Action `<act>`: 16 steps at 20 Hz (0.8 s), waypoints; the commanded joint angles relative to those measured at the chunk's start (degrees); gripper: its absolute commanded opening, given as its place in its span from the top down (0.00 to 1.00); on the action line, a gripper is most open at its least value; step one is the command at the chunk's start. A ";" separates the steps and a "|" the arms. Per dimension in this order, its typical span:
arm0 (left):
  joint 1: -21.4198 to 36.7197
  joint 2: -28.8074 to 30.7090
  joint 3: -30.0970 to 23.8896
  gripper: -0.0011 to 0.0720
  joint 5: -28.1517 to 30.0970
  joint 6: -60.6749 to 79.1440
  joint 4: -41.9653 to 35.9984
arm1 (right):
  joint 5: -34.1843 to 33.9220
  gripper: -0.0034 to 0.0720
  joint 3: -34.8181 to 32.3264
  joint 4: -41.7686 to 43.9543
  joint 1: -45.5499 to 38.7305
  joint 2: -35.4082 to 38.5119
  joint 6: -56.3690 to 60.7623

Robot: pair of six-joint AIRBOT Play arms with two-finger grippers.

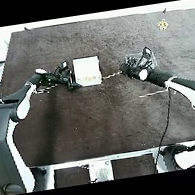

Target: Fold the box and place the chain.

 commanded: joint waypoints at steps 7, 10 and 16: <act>0.04 -0.02 0.00 0.52 0.00 0.02 0.02 | -0.07 0.95 2.23 -4.87 7.58 12.79 -2.56; 0.04 -0.02 0.00 0.52 0.00 0.02 0.02 | -4.17 0.95 2.27 -8.87 11.87 22.05 -2.56; 0.04 -0.02 0.00 0.52 0.00 0.02 0.02 | -13.20 0.95 8.74 -11.13 19.78 25.77 -3.58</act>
